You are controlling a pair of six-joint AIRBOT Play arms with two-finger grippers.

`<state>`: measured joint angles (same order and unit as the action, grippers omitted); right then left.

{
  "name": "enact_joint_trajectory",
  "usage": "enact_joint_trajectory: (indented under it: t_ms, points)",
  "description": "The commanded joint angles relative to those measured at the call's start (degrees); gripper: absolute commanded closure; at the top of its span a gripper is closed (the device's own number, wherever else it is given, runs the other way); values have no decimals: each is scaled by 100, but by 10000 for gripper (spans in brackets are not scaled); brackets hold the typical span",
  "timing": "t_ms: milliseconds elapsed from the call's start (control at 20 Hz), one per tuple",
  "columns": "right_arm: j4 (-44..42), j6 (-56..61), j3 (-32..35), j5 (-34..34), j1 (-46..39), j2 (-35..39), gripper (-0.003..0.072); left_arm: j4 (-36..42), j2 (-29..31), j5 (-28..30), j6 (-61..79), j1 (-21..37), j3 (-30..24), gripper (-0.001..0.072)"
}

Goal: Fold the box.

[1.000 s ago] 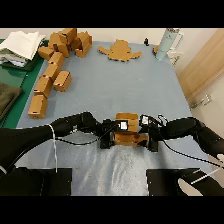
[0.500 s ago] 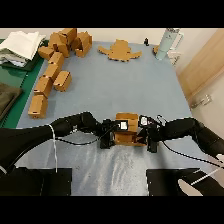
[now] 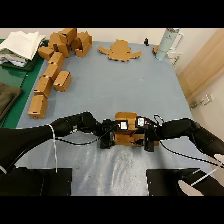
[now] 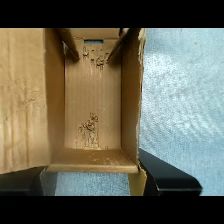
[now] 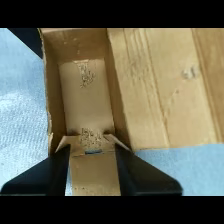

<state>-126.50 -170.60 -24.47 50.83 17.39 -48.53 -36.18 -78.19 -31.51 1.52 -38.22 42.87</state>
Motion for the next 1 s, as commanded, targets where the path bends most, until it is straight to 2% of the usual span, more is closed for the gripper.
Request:
enact_joint_trajectory:
  t_ms: [0, 100, 200, 450, 500, 550, 600, 650, 750, 800, 850, 950]
  points:
    - [-44, 4, 2, -92, 15, -9, 83, -2, -4, 0, 2, -2, 4, 197]
    - [-44, 7, 2, -90, 15, -9, 64, -2, -4, 0, 2, -2, 4, 197]
    - [-42, 9, 2, -103, 15, -11, -34, -2, -4, 0, 2, -2, 4, 197]
    - [-2, 240, 2, -107, 13, -9, -28, -2, -4, 0, 2, -2, 4, 197]
    - [70, 422, 2, -85, 13, -4, 93, -2, -4, 0, 4, -2, 4, 197]
    - [146, 667, 0, -22, 13, 22, 365, -2, -4, 0, 2, -2, 4, 197]
    - [278, 1049, -17, 61, 13, 70, 570, -2, -4, 0, 2, -2, 4, 197]
    - [481, 1436, -61, 162, 13, 125, 681, -2, -4, 0, 4, -2, 4, 197]
    - [984, 2581, -186, 341, 13, 280, 680, -2, -4, 0, 2, -2, 4, 197]
    - [1373, 3506, -286, 385, 13, 380, 680, -2, -4, 0, 2, -2, 4, 197]
    - [1899, 4450, -404, 413, 13, 490, 681, -2, -4, 0, 4, -2, 4, 197]
    - [3517, 6347, -669, 649, 11, 750, 680, -2, -4, 0, 4, -2, 4, 197]
